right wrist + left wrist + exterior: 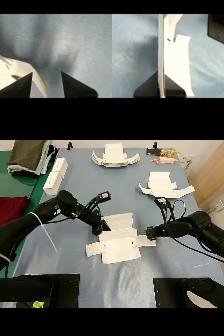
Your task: Fold the box.
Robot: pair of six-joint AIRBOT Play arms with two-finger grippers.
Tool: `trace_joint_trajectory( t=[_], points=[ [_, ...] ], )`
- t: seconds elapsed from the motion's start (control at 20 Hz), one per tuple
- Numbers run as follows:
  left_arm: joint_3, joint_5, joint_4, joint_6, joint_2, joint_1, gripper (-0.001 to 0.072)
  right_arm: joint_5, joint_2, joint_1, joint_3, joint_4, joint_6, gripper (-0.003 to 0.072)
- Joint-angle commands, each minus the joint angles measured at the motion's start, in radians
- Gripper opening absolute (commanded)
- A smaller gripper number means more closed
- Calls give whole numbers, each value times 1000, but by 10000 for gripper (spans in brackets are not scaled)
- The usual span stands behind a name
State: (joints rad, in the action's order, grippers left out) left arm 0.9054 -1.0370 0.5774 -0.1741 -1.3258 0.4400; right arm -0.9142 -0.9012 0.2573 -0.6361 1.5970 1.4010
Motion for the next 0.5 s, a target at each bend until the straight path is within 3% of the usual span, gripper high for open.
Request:
trace_joint_trajectory(
  t=[0.0, 0.25, 0.45],
  points=[
    [-68, 154, 21, 60, 60, 64, 7, -11, 12, 0, -49, -6, -26, 552],
    [-193, 380, 21, 131, 186, 160, 6, -10, 10, 0, -50, -24, -83, 553],
    [-286, 444, 21, 211, 286, 232, 7, -8, 10, 0, -50, -58, -130, 552]
  ],
)
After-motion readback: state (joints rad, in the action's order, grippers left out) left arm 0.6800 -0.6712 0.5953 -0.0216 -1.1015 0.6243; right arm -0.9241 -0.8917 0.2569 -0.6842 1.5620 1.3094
